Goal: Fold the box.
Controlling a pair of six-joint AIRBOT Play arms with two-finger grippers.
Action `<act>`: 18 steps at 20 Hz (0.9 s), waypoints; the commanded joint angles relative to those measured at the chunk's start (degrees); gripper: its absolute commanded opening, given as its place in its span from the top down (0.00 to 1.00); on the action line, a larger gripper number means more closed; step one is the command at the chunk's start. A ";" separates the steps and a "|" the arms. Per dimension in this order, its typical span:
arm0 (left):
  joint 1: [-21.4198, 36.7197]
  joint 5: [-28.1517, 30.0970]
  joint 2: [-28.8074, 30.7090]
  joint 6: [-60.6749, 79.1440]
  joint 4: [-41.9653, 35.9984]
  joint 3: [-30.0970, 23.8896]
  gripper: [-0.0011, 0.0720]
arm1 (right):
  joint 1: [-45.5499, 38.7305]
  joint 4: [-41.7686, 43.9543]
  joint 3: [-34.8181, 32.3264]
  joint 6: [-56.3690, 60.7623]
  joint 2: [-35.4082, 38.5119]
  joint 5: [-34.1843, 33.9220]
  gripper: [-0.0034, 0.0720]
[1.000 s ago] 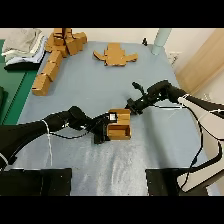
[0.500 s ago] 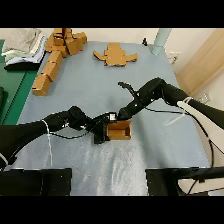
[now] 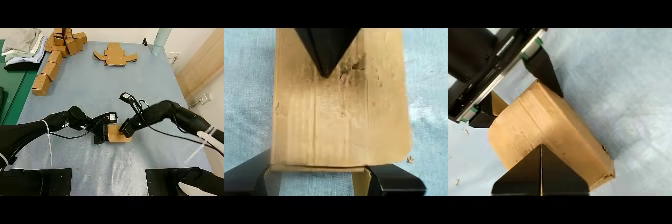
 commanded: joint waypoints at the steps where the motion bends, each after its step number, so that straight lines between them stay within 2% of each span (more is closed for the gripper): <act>1: 0.04 0.02 0.02 0.02 0.02 0.00 0.33 | 2.71 -2.54 -3.69 -0.02 5.77 8.11 0.95; 4: 0.04 0.02 0.02 0.02 0.02 0.00 0.33 | 4.74 -5.03 -3.69 -0.04 8.72 9.40 0.95; 12: 0.04 0.02 0.02 0.02 0.02 0.00 0.33 | 18.56 -28.79 -6.80 -4.07 12.11 14.43 0.95; 16: 0.04 0.02 0.02 0.02 0.02 0.00 0.33 | 22.05 -34.14 -7.50 -4.15 12.11 17.00 0.95; 17: 0.04 0.02 0.02 0.02 0.02 0.00 0.33 | 22.29 -34.23 -7.50 -4.15 12.11 16.94 0.93; 18: 0.04 0.02 0.02 0.02 0.02 0.00 0.33 | 22.32 -33.99 -7.50 -4.11 12.02 17.00 0.82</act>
